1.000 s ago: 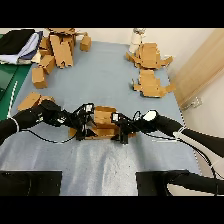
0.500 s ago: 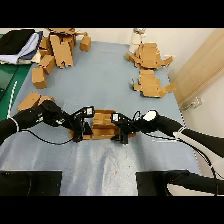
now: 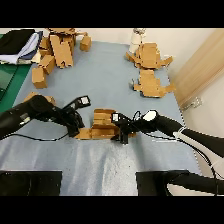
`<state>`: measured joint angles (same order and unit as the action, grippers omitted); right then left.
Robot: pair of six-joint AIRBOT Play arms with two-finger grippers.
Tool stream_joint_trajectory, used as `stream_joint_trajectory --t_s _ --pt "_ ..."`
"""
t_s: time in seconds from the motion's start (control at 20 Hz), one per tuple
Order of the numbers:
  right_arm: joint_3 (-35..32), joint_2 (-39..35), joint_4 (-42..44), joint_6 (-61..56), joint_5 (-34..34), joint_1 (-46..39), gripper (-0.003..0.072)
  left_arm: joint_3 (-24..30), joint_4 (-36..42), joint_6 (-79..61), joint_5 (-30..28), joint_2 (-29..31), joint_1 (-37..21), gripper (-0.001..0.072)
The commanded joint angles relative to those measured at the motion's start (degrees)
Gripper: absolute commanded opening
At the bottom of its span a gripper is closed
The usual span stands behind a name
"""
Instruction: Fold the box.
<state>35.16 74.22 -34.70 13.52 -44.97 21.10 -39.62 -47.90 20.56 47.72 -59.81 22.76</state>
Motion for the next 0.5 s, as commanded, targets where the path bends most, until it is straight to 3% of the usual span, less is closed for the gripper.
stream_joint_trajectory --t_s 0.0,0.1,0.15,0.25,0.45 --pt "0.00 -0.02 0.02 -0.02 -0.02 0.04 0.0500 0.90 -21.07 35.69 -1.25 13.07 -0.72 0.0009" --pt "0.00 -0.02 0.02 -0.02 -0.02 0.04 0.0500 2.84 -28.65 60.87 0.70 17.20 -3.78 0.0009" --pt "0.00 -0.02 0.02 -0.02 -0.02 0.04 0.0501 3.93 -28.63 65.88 3.58 17.64 -5.81 0.0009" --pt "0.00 -0.02 0.02 -0.02 -0.02 0.02 0.0501 6.78 -23.15 66.49 7.17 16.48 -8.35 0.0009" --pt "0.00 -0.02 0.00 0.00 -0.02 0.02 0.0501 11.56 -11.76 61.24 3.85 12.13 -8.68 0.0009"
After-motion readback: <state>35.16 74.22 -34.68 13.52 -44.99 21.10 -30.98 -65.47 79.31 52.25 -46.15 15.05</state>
